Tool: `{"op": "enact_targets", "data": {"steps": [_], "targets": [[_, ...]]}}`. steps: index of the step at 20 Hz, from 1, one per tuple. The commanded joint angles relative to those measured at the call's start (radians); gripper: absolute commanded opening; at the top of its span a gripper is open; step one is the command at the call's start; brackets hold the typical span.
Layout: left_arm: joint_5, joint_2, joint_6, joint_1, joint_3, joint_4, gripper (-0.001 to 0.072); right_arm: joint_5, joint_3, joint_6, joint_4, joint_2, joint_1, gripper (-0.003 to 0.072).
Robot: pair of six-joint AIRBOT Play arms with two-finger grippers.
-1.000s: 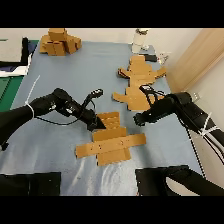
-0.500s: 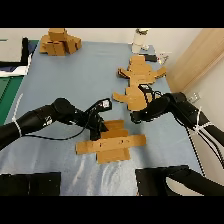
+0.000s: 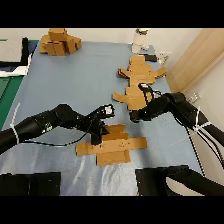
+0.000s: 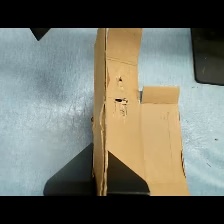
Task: Fold the box.
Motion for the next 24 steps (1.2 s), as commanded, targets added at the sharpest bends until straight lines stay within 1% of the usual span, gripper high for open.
{"op": "enact_targets", "data": {"steps": [1, 4, 7, 12, 17, 21, 24], "targets": [[0.025, 0.002, -0.021, -0.006, -0.017, 0.003, 0.001, 0.01, 0.001, 0.0, 0.005, 0.0, 0.001, 0.0402], [0.022, 0.002, -0.03, -0.009, -0.033, 0.003, 0.0011, 0.01, 0.001, 0.0, 0.012, 0.0, 0.001, 0.0402], [-0.001, 0.002, -0.044, -0.01, -0.047, 0.003, 0.0011, 0.01, 0.001, 0.0, 0.012, 0.0, 0.001, 0.0402], [-0.016, 0.002, -0.042, -0.01, -0.048, 0.003, 0.0011, 0.01, 0.001, 0.0, 0.012, 0.0, 0.001, 0.0401], [-0.089, 0.015, -0.003, -0.008, -0.047, 0.003, 0.0012, 0.01, 0.001, 0.0, 0.011, 0.0, 0.001, 0.0401], [-0.08, 0.043, 0.057, -0.008, -0.047, 0.003, 0.0012, 0.01, 0.001, 0.0, 0.011, 0.0, 0.001, 0.0402], [-0.079, 0.043, 0.06, -0.008, -0.047, 0.003, 0.0012, 0.01, 0.001, 0.0, 0.011, 0.0, 0.001, 0.0402]]}}
